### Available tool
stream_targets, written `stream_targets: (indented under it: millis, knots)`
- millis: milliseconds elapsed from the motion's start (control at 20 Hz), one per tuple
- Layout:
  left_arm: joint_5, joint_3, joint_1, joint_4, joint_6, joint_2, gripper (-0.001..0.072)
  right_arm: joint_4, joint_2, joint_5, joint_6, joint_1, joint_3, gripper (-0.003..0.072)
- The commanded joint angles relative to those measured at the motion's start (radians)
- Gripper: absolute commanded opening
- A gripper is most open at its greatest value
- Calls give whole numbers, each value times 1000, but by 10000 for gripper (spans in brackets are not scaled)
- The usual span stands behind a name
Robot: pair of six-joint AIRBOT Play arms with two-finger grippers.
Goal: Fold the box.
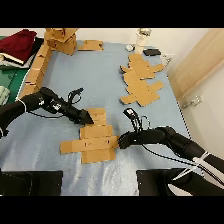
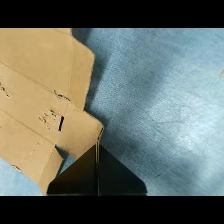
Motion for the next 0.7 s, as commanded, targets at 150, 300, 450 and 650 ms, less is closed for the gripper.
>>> stream_targets:
  millis: [150,300,450,650]
  knots:
    - [-37,-2,0,-24,116,-1,23,-3,1,0,1,1,0,2]
    - [-76,-2,0,-30,150,-1,10,-7,1,5,0,1,1,5]
    - [-103,-1,0,-87,217,3,9,-51,2,6,-2,-2,47,179]
    - [-50,-1,-21,-102,323,46,9,-224,1,-84,98,-72,222,483]
